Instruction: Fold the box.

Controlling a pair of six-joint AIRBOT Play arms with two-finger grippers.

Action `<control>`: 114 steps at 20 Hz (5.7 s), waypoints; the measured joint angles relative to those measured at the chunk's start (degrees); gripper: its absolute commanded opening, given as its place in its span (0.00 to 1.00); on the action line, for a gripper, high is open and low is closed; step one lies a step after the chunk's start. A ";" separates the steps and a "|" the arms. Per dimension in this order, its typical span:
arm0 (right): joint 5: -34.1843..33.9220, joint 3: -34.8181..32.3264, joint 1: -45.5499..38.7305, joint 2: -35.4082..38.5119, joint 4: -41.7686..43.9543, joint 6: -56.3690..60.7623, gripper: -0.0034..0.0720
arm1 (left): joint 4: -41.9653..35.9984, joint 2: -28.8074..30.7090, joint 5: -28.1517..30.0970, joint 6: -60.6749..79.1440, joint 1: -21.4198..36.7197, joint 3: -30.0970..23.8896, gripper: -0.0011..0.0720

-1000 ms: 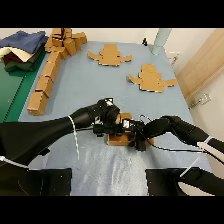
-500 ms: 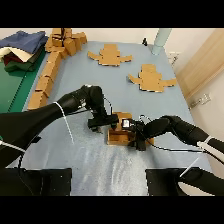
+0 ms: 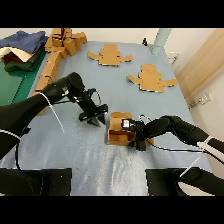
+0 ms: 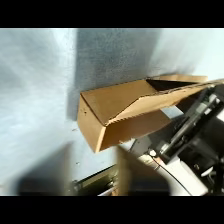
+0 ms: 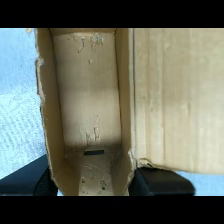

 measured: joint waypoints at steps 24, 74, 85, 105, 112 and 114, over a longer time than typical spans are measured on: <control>-0.02 0.00 0.00 0.00 0.00 0.02 0.72 | -23.80 11.69 17.59 96.39 5.46 -26.49 0.83; -0.02 0.00 -0.04 0.00 0.02 0.02 0.72 | -19.80 11.74 37.73 111.38 -9.27 -33.27 0.96; -0.04 0.00 -0.04 0.00 0.00 0.02 0.72 | -19.78 11.78 39.60 108.10 -11.82 -33.27 0.96; -0.04 0.00 -0.04 0.00 0.02 0.02 0.72 | -20.81 11.37 44.44 108.83 -15.45 -33.22 0.96; -0.04 0.00 -0.04 0.00 0.02 0.02 0.72 | -20.83 10.82 46.31 108.69 -16.57 -33.11 0.96; -0.04 0.00 -0.04 0.00 0.02 0.02 0.72 | -20.83 10.78 46.51 108.67 -16.68 -33.11 0.60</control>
